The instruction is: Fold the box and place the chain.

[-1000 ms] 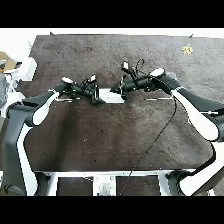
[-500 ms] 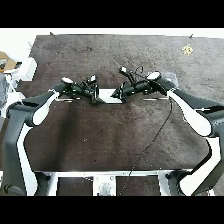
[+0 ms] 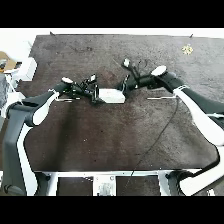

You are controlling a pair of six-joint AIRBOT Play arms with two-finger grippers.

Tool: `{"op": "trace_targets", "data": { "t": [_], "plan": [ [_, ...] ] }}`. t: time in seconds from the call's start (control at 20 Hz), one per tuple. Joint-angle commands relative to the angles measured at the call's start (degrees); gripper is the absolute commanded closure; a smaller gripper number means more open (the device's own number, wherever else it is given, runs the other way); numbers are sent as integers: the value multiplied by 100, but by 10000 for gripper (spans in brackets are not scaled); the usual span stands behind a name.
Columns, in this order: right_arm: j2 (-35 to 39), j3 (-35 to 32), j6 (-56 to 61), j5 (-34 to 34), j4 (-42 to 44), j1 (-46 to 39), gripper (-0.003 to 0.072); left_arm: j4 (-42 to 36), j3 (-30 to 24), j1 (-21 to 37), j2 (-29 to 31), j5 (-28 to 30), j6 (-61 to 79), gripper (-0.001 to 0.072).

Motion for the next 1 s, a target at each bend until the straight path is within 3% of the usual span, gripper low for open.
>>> {"op": "trace_targets", "data": {
  "t": [0.0, 0.15, 0.3, 0.45, 0.6, 0.7, 0.9, 0.95],
  "plan": [
    [1189, -420, 105, -1062, 302, 7, 691, 11, 7, 2, 2, 4, 24, 92],
    [2588, -1663, 284, -2632, 302, -42, 690, 11, 7, 2, 2, 7, 24, 92],
    [4116, -3379, 479, -4400, 352, -42, 690, 11, 7, 2, 2, 4, 24, 92],
    [5567, -5042, 920, -5545, 350, -42, 689, 11, 7, 2, 2, -9, 24, 91],
    [6664, -6478, 938, -6367, 352, -42, 689, -2, 7, 2, 2, 2, 24, 92],
    [7058, -7084, 1276, -6765, 350, -39, 689, -72, 7, 2, 2, -22, 17, 92],
    [7276, -7348, 1633, -6824, 345, -37, 688, -76, 7, 2, 2, 4, 20, 94],
    [7276, -7348, 1633, -6824, 345, -37, 688, -190, 7, 2, 2, 28, 0, 154]
  ]
}}
